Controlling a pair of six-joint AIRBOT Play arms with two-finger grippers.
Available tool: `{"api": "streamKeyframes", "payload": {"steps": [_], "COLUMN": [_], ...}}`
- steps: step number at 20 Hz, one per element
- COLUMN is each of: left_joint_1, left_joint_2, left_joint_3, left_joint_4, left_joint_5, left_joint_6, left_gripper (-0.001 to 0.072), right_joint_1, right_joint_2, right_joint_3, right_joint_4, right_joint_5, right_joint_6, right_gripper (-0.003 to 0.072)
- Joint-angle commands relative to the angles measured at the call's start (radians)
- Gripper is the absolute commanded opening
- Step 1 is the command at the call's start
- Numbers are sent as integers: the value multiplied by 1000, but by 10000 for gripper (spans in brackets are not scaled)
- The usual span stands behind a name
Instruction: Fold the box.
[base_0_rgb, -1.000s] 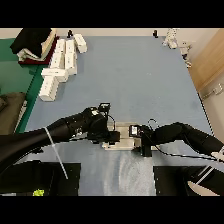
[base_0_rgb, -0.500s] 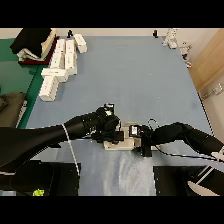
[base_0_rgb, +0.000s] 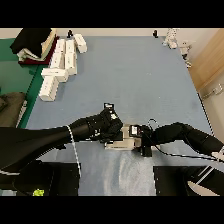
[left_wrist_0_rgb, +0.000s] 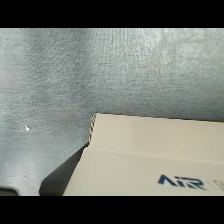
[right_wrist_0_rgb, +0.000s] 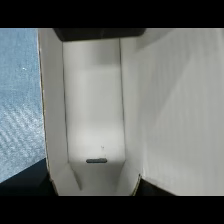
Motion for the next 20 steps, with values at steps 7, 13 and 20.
{"api": "streamKeyframes", "payload": {"steps": [7,13,20], "left_joint_1": [-2,-1,-2], "left_joint_2": [2,17,-4], "left_joint_3": [15,33,23], "left_joint_4": [-6,19,11], "left_joint_5": [0,-22,11], "left_joint_6": [3,24,25], "left_gripper": [544,542,517], "right_joint_1": [1,1,1], "right_joint_2": [1,1,1], "right_joint_3": [1,1,1], "right_joint_4": [0,0,0], "right_joint_5": [0,0,0], "right_joint_6": [0,0,0], "right_gripper": [505,505,505]}}
